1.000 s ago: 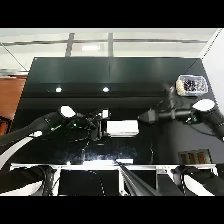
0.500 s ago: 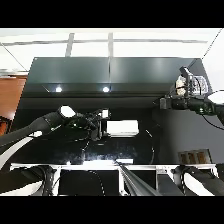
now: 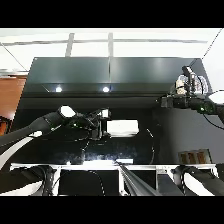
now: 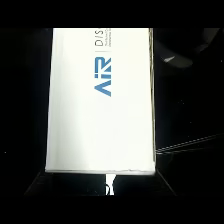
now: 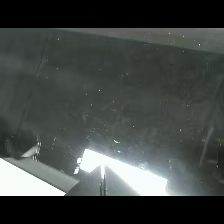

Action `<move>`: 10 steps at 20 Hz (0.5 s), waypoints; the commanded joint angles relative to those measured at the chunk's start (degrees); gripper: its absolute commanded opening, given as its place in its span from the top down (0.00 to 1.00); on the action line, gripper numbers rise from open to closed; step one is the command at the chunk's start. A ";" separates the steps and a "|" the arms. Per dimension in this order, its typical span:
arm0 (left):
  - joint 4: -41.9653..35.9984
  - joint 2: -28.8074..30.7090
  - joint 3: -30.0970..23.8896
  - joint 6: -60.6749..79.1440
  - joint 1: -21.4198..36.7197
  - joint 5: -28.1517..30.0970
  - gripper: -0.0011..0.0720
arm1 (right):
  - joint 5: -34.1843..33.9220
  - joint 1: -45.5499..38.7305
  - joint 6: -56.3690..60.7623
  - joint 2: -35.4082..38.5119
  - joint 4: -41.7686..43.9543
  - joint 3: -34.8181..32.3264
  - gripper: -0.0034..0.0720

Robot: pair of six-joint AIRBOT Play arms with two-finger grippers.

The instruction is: Fold the box and place the chain.

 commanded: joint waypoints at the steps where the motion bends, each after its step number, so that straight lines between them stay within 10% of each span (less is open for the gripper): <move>1: 0.61 0.59 0.07 -0.22 0.02 -0.59 0.01 | 0.37 -0.04 1.40 0.02 -0.09 0.04 0.94; 10: 10.47 13.60 0.46 -12.39 -1.20 -7.39 0.01 | 1.75 -2.19 1.29 0.13 -0.09 0.04 0.94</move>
